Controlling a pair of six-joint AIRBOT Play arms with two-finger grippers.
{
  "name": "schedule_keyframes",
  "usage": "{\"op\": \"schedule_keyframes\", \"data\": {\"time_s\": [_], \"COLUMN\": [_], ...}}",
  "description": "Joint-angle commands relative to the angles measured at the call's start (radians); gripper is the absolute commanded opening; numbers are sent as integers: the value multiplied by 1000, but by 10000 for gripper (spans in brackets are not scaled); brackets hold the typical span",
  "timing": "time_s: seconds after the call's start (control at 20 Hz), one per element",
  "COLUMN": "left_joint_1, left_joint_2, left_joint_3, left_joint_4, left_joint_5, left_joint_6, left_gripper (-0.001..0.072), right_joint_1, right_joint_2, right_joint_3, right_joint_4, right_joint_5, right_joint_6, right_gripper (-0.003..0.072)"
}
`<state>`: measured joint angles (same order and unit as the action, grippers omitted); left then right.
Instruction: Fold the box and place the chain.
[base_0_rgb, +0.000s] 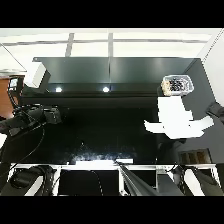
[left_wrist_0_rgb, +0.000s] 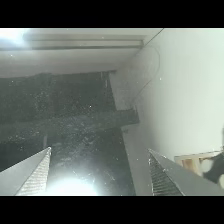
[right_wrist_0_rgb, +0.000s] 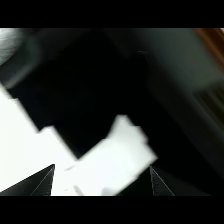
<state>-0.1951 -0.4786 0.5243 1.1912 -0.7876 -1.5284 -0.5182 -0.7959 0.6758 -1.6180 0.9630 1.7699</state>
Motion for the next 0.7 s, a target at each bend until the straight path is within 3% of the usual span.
{"op": "schedule_keyframes", "data": {"time_s": [0.0, 0.2, 0.4, 0.5, 0.55, 0.6, 0.65], "left_joint_1": [0, -2, -2, -2, -2, -2, -2], "left_joint_2": [0, -2, -3, -4, -5, -7, -9], "left_joint_3": [0, 0, 0, 0, 0, 0, 0], "left_joint_4": [-3, -18, -50, -76, -82, -82, -82], "left_joint_5": [-2, -5, -7, -9, -9, -9, -9], "left_joint_6": [0, 2, 2, 2, 2, 2, 2], "left_gripper": [702, 703, 703, 703, 702, 702, 702], "right_joint_1": [-269, -302, -301, -301, -301, -295, -284], "right_joint_2": [-169, -370, -423, -463, -487, -512, -530], "right_joint_3": [47, 51, 90, 161, 190, 210, 217], "right_joint_4": [224, 276, 326, 384, 400, 428, 441], "right_joint_5": [127, 287, 130, 137, 147, 168, 198], "right_joint_6": [-347, -690, -762, -827, -834, -854, -883], "right_gripper": [713, 713, 711, 710, 646, 536, 538]}}
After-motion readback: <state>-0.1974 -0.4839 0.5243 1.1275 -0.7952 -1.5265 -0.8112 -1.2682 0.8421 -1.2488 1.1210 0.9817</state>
